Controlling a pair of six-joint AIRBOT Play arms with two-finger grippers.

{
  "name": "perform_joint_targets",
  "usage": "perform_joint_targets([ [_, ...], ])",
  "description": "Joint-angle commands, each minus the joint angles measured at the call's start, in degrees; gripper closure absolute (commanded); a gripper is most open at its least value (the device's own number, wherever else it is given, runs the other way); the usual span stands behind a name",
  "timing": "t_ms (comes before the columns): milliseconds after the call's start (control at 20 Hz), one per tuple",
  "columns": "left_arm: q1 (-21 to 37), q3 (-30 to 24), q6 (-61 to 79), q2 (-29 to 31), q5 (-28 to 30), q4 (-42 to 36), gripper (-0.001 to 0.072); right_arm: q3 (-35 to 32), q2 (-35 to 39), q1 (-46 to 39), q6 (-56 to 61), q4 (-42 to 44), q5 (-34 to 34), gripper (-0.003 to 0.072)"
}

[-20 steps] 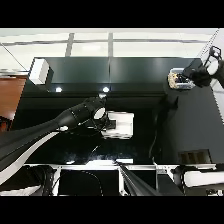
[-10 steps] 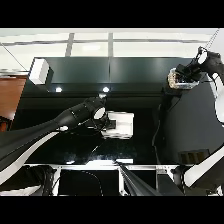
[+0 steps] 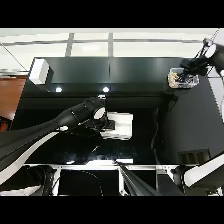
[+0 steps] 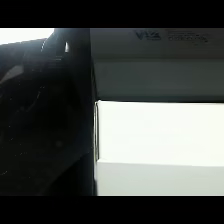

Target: Fold the box and place the chain.

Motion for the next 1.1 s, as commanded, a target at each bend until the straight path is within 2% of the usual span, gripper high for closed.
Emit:
perform_joint_targets([
  [0, 0.0, 0.0, 0.0, 0.0, -0.4, 0.0, 0.0684, 0.1, 6.5, 0.0, -4.7, 0.5, 1.1, 0.0677],
  [150, 0.0, 0.0, 0.0, 0.0, -0.4, 0.0, 0.0684, 0.1, 12.9, 0.0, -7.5, 1.8, 1.5, 0.0678],
  [300, 0.0, 0.0, 0.0, 0.0, -0.4, 0.0, 0.0684, -0.1, 20.4, 0.1, -14.8, 11.8, 6.9, 0.0678],
  [400, 0.0, 0.0, 0.0, 0.0, -0.4, 0.0, 0.0684, -0.2, 24.8, 0.2, -19.4, 18.8, 13.0, 0.0678],
  [500, 0.0, 0.0, 0.0, 0.0, -0.4, 0.0, 0.0684, -0.6, 27.8, 0.2, -23.3, 24.8, 22.5, 0.0678],
  [550, 0.0, 0.0, 0.0, 0.0, -0.4, 0.0, 0.0684, -2.7, 29.7, 0.2, -25.5, 28.7, 25.7, 0.0678],
  [700, 0.0, 0.0, 0.0, 0.0, -0.4, 0.0, 0.0684, -15.4, 37.4, 1.1, -32.9, 37.6, 29.6, 0.0678],
  [900, 0.0, 0.0, 0.0, 0.0, -0.4, 0.0, 0.0684, -37.1, 48.6, 4.2, -34.7, 43.8, 30.6, 0.0678],
  [1050, 0.0, 0.0, 0.0, 0.0, -0.4, 0.0, 0.0684, -48.7, 51.4, 8.5, -35.7, 52.8, 29.7, 0.0678],
])
